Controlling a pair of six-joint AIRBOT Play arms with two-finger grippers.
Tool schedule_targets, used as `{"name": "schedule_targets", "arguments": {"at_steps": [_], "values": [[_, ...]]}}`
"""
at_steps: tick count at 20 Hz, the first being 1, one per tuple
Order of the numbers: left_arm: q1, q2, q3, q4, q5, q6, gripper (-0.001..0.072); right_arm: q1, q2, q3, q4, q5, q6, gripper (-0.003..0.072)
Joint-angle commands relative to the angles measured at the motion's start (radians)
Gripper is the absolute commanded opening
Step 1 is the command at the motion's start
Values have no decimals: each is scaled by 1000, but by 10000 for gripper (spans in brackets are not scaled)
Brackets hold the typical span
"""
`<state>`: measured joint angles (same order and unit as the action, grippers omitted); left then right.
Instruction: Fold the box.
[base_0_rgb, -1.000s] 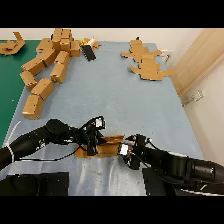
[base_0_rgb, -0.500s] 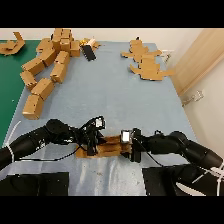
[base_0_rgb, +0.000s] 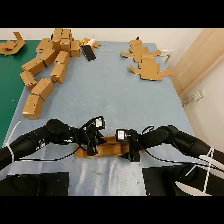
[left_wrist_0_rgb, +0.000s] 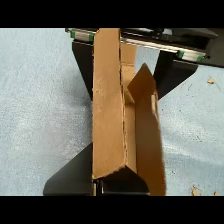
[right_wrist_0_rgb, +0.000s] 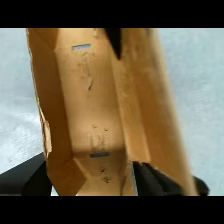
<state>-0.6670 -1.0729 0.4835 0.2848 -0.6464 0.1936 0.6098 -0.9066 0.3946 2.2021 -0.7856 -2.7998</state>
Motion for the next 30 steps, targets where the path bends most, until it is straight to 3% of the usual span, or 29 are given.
{"name": "schedule_targets", "arguments": {"at_steps": [1, 28, 30], "values": [[0, 0, 0, 0, 0, 0, 13, -2, 10, 4, -6, -61, -9, 716], [0, 0, 0, 0, 0, 0, 13, 20, -63, 3, -8, 65, -10, 712], [0, 0, 0, 0, 0, 0, 13, 20, -63, 3, -15, 61, -10, 632]]}}
